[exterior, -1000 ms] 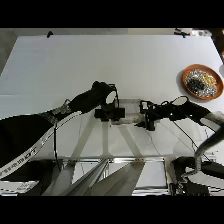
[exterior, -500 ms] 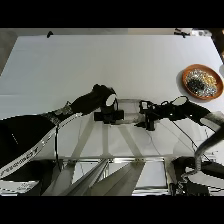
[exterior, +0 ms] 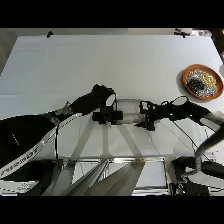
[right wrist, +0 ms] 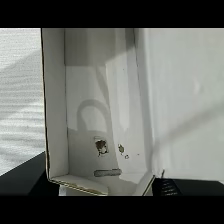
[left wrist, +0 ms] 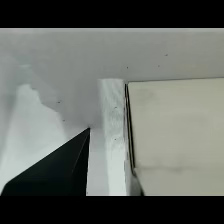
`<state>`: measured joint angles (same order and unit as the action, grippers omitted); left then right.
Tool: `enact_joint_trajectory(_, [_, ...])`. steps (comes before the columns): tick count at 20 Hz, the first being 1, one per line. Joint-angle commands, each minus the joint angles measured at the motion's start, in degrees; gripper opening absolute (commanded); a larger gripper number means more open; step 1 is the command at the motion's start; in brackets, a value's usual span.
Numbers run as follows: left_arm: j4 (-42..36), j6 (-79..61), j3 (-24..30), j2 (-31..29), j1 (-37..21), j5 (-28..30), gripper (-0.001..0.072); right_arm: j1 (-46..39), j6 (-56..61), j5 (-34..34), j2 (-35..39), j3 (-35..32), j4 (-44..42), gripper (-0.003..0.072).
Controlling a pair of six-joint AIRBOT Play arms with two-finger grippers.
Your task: Fold the box and place the chain.
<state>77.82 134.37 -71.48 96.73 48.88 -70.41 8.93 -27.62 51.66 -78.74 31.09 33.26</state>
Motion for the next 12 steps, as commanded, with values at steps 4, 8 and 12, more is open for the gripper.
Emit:
enact_joint_trajectory(4, [-0.59, -0.02, -0.04, -0.02, 0.04, 0.52, 0.0007, 0.04, 0.17, -0.04, 0.04, -0.02, -0.07, 0.0444])
enact_joint_trajectory(8, [-0.61, -0.02, -0.04, -0.02, 0.15, 0.55, 0.001, 0.04, 0.2, -0.04, 0.04, -0.02, -0.07, 0.0444])
enact_joint_trajectory(12, [-2.03, -0.66, -0.04, -0.76, 0.04, 0.11, 0.0324, 0.04, 0.17, -0.02, 0.04, -0.02, -0.07, 0.0444])
